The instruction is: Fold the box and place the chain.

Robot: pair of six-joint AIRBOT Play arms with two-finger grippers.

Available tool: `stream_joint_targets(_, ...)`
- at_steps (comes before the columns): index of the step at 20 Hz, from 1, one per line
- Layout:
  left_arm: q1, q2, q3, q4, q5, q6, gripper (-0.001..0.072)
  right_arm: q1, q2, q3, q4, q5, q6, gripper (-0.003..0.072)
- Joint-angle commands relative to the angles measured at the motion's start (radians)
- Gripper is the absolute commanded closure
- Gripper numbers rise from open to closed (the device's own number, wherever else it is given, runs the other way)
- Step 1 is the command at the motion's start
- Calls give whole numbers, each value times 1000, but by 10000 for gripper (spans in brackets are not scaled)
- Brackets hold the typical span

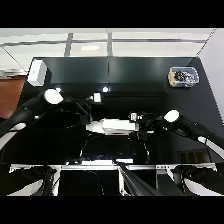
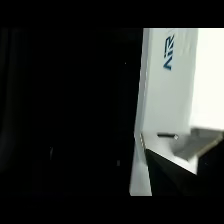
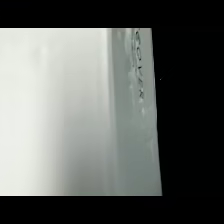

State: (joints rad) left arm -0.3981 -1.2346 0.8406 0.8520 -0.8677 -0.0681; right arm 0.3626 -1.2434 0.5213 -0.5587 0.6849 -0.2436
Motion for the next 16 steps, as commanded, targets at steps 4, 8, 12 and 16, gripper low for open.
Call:
stream_joint_targets(4, 76, 92, -5, 45, -381, -626, 468, 1, 0, 0, 0, 3, -1, 489)
stream_joint_targets(8, 15, 72, -118, -289, -353, -603, 682, 1, 0, 0, 0, 3, -1, 491)
stream_joint_targets(12, -92, 64, -206, -497, -131, -354, 682, 1, 0, 0, 0, 2, -1, 491)
stream_joint_targets(16, -60, 63, -205, -829, 103, -44, 682, 1, 0, 0, 0, 2, -1, 490)
